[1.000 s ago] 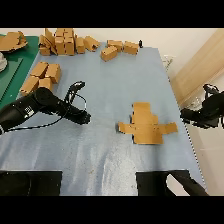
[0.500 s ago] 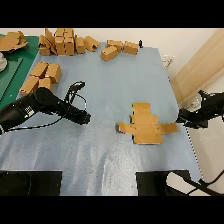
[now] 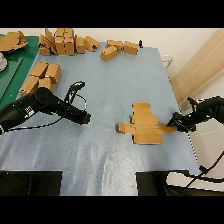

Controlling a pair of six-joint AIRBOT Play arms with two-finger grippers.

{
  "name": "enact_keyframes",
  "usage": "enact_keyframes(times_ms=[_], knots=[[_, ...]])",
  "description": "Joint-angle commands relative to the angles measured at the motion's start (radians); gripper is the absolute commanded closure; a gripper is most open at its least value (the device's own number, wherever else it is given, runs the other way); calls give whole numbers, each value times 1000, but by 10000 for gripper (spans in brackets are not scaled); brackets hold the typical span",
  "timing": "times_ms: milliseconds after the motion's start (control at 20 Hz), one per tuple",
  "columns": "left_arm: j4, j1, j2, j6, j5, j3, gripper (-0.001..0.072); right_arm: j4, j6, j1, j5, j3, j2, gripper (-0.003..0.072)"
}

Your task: Fold the box.

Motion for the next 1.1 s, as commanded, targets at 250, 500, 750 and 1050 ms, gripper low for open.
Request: enact_keyframes(times_ms=[250, 500, 750, 1050], knots=[[0, 0, -1, 0, 0, 1, 698, 182, -109, 197, -42, -36, -11, 682], [0, 0, -1, 0, 0, 1, 699, 441, -184, 439, 55, -36, -5, 683], [0, 0, -1, 0, 2, 1, 698, 451, -130, 652, 187, -37, -9, 683], [-44, 0, -1, 0, 88, 1, 699, 446, -143, 729, 271, -102, -9, 683]])
